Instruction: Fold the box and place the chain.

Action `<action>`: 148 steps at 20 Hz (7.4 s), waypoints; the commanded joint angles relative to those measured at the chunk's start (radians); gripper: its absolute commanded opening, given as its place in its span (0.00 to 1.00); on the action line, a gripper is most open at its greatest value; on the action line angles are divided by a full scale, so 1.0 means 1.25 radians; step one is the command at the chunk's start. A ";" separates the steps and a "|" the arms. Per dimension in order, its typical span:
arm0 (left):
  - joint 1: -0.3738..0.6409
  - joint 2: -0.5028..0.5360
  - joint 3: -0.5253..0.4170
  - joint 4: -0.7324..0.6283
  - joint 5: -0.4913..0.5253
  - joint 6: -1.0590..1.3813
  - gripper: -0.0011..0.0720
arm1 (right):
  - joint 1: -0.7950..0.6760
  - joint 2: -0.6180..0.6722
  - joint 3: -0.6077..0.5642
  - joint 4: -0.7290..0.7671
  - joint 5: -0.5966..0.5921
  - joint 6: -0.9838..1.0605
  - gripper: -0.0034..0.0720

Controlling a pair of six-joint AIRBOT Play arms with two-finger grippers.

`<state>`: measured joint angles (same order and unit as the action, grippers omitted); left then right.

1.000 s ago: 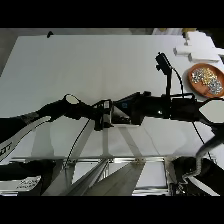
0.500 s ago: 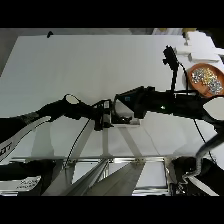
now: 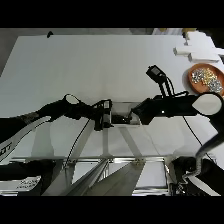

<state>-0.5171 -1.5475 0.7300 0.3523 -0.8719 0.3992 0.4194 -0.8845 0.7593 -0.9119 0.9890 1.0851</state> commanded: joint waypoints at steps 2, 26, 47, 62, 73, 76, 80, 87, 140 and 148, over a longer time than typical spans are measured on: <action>0.000 0.000 0.000 0.000 0.000 0.000 0.29 | 0.013 -0.094 0.000 -0.080 0.012 0.008 0.14; 0.000 0.000 0.000 0.000 0.000 0.000 0.29 | 0.011 -0.456 0.398 -0.300 0.052 -0.101 0.06; 0.000 0.000 0.000 0.000 0.000 0.000 0.29 | 0.142 -0.258 0.122 -0.067 0.009 -0.493 0.28; 0.000 0.000 0.000 0.000 0.000 0.000 0.29 | 0.142 -0.257 0.119 -0.156 -0.022 -0.471 0.30; 0.000 0.000 0.000 0.000 0.000 0.000 0.29 | 0.142 -0.257 0.078 -0.168 -0.067 -0.470 0.24; 0.000 0.000 0.000 0.000 0.000 0.000 0.29 | 0.142 -0.257 0.062 -0.164 -0.068 -0.468 0.25; 0.000 0.000 0.000 0.000 0.000 0.000 0.29 | 0.142 -0.257 0.052 -0.140 -0.061 -0.468 0.31; 0.000 0.000 0.000 0.000 0.000 0.000 0.29 | 0.141 -0.207 0.052 -0.130 -0.034 -0.469 0.53; 0.000 0.000 0.000 0.000 0.000 0.000 0.29 | 0.142 -0.173 -0.037 -0.167 -0.145 -0.435 0.30; 0.000 0.000 0.000 0.000 0.000 0.000 0.29 | 0.141 -0.142 -0.036 -0.143 -0.136 -0.435 0.58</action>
<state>-0.5171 -1.5475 0.7300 0.3534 -0.8715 0.4019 0.5961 -1.0821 0.7143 -1.1076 0.8265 0.5419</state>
